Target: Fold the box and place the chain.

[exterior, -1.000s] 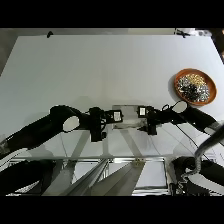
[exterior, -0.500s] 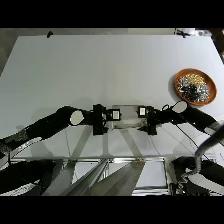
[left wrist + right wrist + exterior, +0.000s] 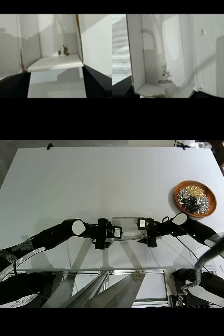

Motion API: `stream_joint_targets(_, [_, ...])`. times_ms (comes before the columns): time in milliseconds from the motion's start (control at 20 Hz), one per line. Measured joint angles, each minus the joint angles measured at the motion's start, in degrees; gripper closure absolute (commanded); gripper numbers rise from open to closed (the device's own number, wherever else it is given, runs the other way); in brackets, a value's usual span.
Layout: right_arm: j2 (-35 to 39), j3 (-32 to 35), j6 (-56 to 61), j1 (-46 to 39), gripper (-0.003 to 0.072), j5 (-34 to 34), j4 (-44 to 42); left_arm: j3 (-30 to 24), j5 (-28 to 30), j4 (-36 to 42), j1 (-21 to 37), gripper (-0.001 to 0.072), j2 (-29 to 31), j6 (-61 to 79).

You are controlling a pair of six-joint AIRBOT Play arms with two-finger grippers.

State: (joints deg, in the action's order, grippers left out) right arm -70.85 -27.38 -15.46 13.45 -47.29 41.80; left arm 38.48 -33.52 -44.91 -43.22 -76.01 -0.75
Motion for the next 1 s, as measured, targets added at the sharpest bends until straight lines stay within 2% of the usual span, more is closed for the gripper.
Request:
stream_joint_targets(450, [0.0, 0.0, 0.0, 0.0, 0.0351, -0.1, 0.0, 0.0, -1.9, 7.2, 0.0, 0.0001, -0.6, 3.2])
stream_joint_targets(950, [0.0, 0.0, -0.1, 0.0, 0.0351, 0.0, 0.1, 0.0, -2.0, 12.3, -0.1, 0.0022, -4.0, 3.6])
stream_joint_targets(1000, [0.0, 0.0, 0.0, 0.0, 0.0351, 0.0, 0.0, 0.0, -1.9, 12.6, -0.1, 0.0097, -4.2, 3.6])
